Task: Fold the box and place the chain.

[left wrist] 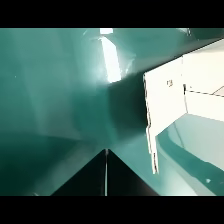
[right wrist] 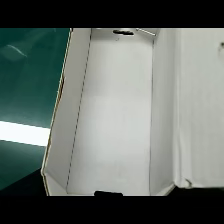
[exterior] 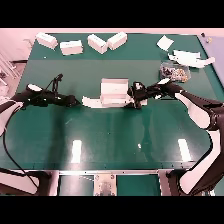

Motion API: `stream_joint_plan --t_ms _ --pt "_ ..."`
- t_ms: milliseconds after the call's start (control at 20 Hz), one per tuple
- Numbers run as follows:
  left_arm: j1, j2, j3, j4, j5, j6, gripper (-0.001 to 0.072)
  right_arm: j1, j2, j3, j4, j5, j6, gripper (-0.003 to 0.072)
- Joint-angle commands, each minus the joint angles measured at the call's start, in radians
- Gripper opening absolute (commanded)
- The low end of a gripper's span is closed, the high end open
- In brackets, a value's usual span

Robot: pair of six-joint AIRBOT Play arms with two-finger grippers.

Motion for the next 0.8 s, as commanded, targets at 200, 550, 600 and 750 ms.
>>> stream_joint_plan --t_ms 200,550,600,750 --pt "-0.082 -0.026 0.0 -0.05 0.015 0.009 0.0019 -0.001 0.001 0.0 0.0 0.0 0.0 0.0577" --pt "-0.156 -0.026 0.0 -0.092 0.063 0.034 0.002 -0.001 0.001 0.0 0.0 0.0 0.0 0.0577" --pt "-0.161 -0.026 0.002 -0.116 0.064 0.064 0.002 -0.001 0.001 0.0 0.0 0.0 0.0 0.0577" --pt "-0.177 -0.024 0.047 -0.166 0.063 0.129 0.002 -0.001 0.001 0.0 0.0 0.0 0.0 0.0577"
